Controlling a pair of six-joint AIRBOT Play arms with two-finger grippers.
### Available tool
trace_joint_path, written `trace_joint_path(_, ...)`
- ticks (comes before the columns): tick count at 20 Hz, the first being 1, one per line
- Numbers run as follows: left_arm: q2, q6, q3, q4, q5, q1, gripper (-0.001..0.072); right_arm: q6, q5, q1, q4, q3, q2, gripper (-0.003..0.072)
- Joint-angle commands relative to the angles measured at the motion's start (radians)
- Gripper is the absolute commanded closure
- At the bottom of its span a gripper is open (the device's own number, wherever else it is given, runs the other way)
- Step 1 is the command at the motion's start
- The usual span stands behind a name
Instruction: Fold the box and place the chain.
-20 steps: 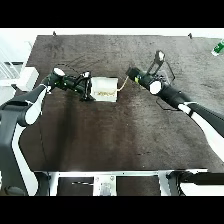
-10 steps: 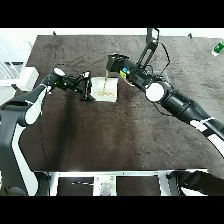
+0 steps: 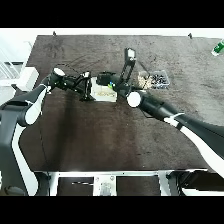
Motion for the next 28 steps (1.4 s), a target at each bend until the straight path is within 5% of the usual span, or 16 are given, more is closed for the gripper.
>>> trace_joint_path(1,0.000,0.000,0.000,0.000,0.000,0.000,0.0219,0.074,-0.022,0.012,0.000,0.001,-0.111,0.0676)
trace_joint_path(4,0.000,0.000,0.000,0.000,0.000,0.000,0.0219,0.081,0.020,0.030,0.000,0.001,-0.163,0.0673)
trace_joint_path(5,0.000,0.000,0.000,0.000,0.000,0.000,0.0219,0.081,0.023,0.030,0.000,0.000,-0.168,0.0529)
trace_joint_path(6,0.000,0.000,0.000,0.000,0.000,0.000,0.0219,0.080,0.023,0.024,-0.001,-0.001,-0.166,0.0287)
trace_joint_path(7,0.000,0.000,0.000,0.000,0.000,0.000,0.0219,0.076,0.026,0.011,-0.001,-0.002,-0.156,0.0187)
trace_joint_path(11,0.000,0.000,0.000,0.001,0.000,0.000,0.0219,-0.010,0.096,-0.080,-0.024,-0.042,-0.005,0.0188)
trace_joint_path(16,0.000,0.000,0.000,0.000,0.001,0.000,0.0219,-0.066,0.095,-0.316,-0.023,-0.278,0.186,0.0189)
trace_joint_path(21,0.000,0.000,0.000,0.000,0.006,0.000,0.0219,0.002,0.093,-0.475,-0.019,-0.355,0.119,0.0190)
trace_joint_path(28,0.000,0.000,0.000,0.001,0.006,0.000,0.0219,0.044,0.154,-0.483,-0.019,-0.158,-0.132,0.0189)
